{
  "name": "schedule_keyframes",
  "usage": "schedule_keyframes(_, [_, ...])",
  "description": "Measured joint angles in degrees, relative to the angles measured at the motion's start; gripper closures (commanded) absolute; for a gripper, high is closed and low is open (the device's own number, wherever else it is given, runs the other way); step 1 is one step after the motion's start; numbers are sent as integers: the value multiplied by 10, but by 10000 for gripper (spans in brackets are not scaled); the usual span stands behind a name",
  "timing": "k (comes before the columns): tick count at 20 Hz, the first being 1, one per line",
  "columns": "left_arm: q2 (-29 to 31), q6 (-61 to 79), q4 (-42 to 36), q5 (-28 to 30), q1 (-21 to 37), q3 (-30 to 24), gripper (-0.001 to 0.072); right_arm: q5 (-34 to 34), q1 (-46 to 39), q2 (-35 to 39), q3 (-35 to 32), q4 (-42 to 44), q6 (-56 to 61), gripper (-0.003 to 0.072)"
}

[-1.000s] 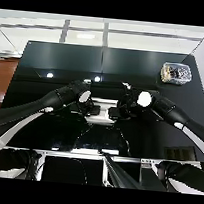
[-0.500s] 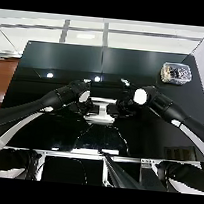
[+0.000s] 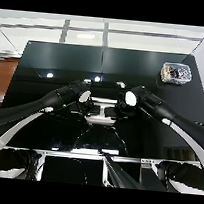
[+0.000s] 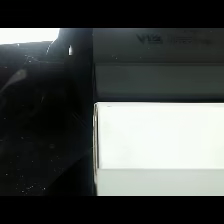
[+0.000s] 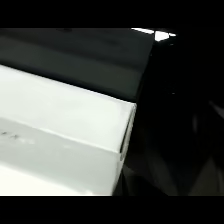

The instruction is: Fold the box and place the chain.

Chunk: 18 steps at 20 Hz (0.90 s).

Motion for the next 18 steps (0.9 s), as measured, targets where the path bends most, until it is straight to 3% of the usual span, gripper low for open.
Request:
schedule_keyframes(13, [0,0,2,-3,0,0,681,62,31,-68,74,-85,110,449])
schedule_keyframes(14, [0,0,2,-3,0,0,681,63,31,-69,75,-87,116,474])
schedule_keyframes(15, [0,0,2,-2,0,0,680,64,31,-70,76,-89,121,668])
schedule_keyframes(18, [0,-2,0,-2,0,0,681,64,32,-72,76,-93,135,671])
